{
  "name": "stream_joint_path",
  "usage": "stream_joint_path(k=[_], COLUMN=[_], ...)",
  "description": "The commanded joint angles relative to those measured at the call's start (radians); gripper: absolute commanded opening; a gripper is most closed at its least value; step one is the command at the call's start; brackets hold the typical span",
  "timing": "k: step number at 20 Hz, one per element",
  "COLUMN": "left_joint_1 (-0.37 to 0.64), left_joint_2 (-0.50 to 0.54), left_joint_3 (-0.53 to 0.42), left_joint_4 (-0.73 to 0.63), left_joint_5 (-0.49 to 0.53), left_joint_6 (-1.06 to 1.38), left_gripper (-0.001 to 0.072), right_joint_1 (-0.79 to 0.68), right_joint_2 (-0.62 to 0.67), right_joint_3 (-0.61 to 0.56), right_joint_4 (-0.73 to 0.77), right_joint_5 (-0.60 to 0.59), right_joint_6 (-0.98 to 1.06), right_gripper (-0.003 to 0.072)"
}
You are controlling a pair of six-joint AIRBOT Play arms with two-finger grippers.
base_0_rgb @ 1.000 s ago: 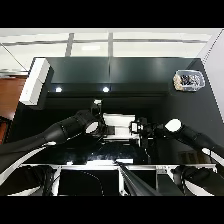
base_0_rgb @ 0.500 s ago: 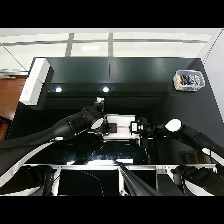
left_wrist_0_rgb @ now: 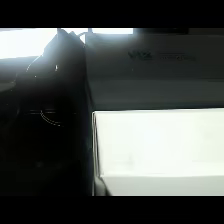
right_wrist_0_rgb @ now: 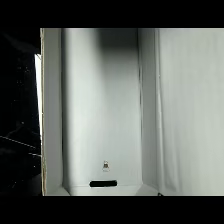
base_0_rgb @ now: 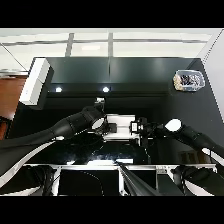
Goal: Fold the box and place the chain.
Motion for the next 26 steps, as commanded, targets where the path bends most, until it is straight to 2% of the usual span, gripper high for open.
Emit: stream_joint_path(k=[1, 2, 3, 6, 7, 8, 9, 10, 11, 13, 15, 18, 21, 26], left_joint_1=[0.000, 0.000, 0.000, 0.000, 0.000, 0.000, 0.000, 0.000, 0.000, 0.000, 0.001, 0.002, 0.002, 0.000], left_joint_2=[0.000, 0.000, 0.000, 0.000, 0.000, 0.000, 0.000, 0.000, 0.000, 0.000, 0.000, 0.000, 0.000, -0.002], left_joint_3=[0.001, 0.001, 0.001, 0.001, 0.001, 0.001, 0.001, 0.001, 0.001, 0.001, 0.001, 0.002, 0.002, 0.001], left_joint_4=[0.000, 0.000, 0.000, 0.000, -0.001, -0.001, -0.006, -0.008, -0.016, -0.017, -0.016, -0.015, -0.014, 0.003], left_joint_5=[-0.007, -0.008, -0.008, -0.007, -0.006, -0.006, -0.003, 0.003, 0.003, 0.002, -0.005, -0.014, -0.033, -0.048], left_joint_6=[-0.001, -0.001, -0.001, -0.001, -0.001, -0.001, -0.001, -0.001, 0.005, 0.008, 0.011, 0.021, 0.042, 0.048], left_gripper=[0.0298, 0.0386, 0.0408, 0.0406, 0.0383, 0.0249, 0.0152, 0.0130, 0.0023, 0.0024, 0.0024, 0.0024, 0.0024, 0.0024], right_joint_1=[0.000, 0.000, 0.000, 0.000, 0.000, 0.000, 0.000, 0.000, 0.000, 0.000, 0.000, -0.001, -0.001, 0.000], right_joint_2=[0.000, 0.000, 0.000, 0.000, 0.000, 0.000, 0.000, 0.000, 0.000, 0.001, 0.013, 0.085, 0.161, 0.175], right_joint_3=[0.000, 0.000, 0.000, 0.000, 0.000, 0.000, 0.000, 0.000, 0.000, 0.000, 0.002, 0.004, 0.004, 0.004], right_joint_4=[0.002, 0.002, 0.002, 0.002, 0.002, 0.002, 0.002, 0.002, 0.002, 0.002, 0.002, -0.068, -0.212, -0.235], right_joint_5=[0.000, 0.000, 0.000, 0.000, 0.000, 0.000, 0.000, 0.001, 0.002, 0.008, 0.011, 0.046, 0.124, 0.134], right_joint_6=[0.000, 0.000, 0.000, 0.000, 0.000, 0.000, 0.000, 0.000, 0.000, 0.002, 0.093, 0.239, 0.260, 0.257], right_gripper=[0.0461, 0.0461, 0.0461, 0.0461, 0.0461, 0.0461, 0.0461, 0.0461, 0.0461, 0.0464, 0.0707, 0.0710, 0.0709, 0.0701])
